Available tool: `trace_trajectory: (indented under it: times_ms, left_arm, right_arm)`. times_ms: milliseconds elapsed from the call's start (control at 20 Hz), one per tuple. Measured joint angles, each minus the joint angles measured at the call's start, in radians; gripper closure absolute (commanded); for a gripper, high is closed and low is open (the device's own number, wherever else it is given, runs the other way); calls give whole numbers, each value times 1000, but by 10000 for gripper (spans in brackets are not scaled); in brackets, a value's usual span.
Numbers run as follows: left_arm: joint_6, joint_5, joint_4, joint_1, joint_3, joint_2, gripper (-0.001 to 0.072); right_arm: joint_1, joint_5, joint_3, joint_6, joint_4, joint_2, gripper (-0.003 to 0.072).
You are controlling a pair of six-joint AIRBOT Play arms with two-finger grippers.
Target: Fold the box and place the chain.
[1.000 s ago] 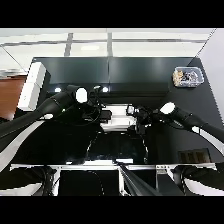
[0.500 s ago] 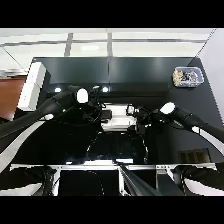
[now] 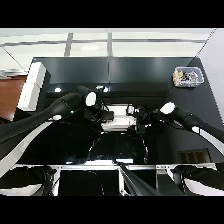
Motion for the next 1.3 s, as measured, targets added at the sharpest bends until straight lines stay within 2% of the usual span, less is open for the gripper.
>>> trace_trajectory:
  times_ms: [300,800,1300]
  left_arm:
    - [-116,-68,90,-23,33,-37,483]
    - [-293,-45,165,-58,44,-51,490]
    - [-327,-47,197,-75,80,-79,490]
  right_arm:
    - [0,0,0,0,0,0,497]
    - [0,0,0,0,0,0,497]
    - [0,0,0,0,0,0,497]
